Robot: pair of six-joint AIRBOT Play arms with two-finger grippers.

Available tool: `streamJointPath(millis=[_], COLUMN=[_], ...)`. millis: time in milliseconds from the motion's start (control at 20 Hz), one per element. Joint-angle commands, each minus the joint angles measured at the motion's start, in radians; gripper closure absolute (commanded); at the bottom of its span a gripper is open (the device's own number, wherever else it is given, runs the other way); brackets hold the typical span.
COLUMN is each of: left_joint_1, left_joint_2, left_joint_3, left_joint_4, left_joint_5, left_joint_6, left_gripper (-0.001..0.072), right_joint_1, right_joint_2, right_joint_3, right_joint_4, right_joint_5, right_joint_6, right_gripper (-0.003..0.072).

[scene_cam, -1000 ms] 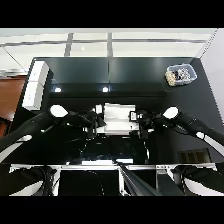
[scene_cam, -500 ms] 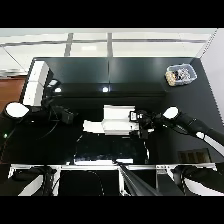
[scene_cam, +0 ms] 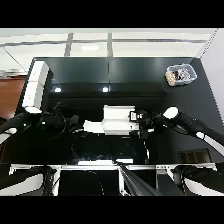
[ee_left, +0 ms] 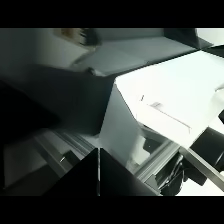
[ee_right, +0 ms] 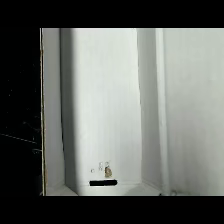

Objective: Fold the box and place the chain.

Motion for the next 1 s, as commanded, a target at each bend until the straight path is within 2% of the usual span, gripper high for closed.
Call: streamJointPath(millis=[0, 200, 300, 350, 450, 500, 700, 800, 850, 950], left_joint_1=[-0.103, -0.137, -0.136, -0.137, -0.142, -0.149, -0.230, -0.285, -0.311, -0.358], left_joint_2=[-0.064, -0.065, -0.065, -0.065, -0.065, -0.065, -0.065, -0.064, -0.064, -0.064], left_joint_3=[0.032, 0.090, 0.114, 0.128, 0.153, 0.165, 0.213, 0.261, 0.291, 0.345], left_joint_4=[-0.061, -0.059, -0.059, -0.060, -0.062, -0.063, -0.046, 0.048, 0.126, 0.217], left_joint_5=[0.041, 0.034, -0.003, -0.031, -0.073, -0.085, -0.064, -0.023, -0.014, -0.011], left_joint_6=[0.016, 0.037, 0.044, 0.064, 0.088, 0.087, 0.076, -0.030, -0.117, -0.258], left_gripper=[0.0681, 0.0681, 0.0677, 0.0602, 0.0148, 0.0087, 0.0087, 0.0099, 0.0166, 0.0192], right_joint_1=[0.001, 0.001, 0.001, 0.001, 0.001, 0.001, 0.001, 0.001, 0.001, 0.001], right_joint_2=[0.000, 0.000, 0.000, 0.000, 0.000, 0.000, 0.000, 0.000, 0.000, 0.000], right_joint_3=[0.000, 0.000, 0.000, 0.000, 0.000, 0.000, 0.000, 0.000, 0.000, 0.000], right_joint_4=[0.000, 0.000, 0.000, 0.000, 0.000, 0.000, 0.000, 0.000, 0.000, 0.000], right_joint_5=[0.000, 0.000, 0.000, 0.000, 0.000, 0.000, 0.000, 0.000, 0.000, 0.000], right_joint_6=[0.000, 0.000, 0.000, 0.000, 0.000, 0.000, 0.000, 0.000, 0.000, 0.000], right_gripper=[0.0498, 0.0498, 0.0498, 0.0498, 0.0498, 0.0498, 0.0498, 0.0498, 0.0498, 0.0498])
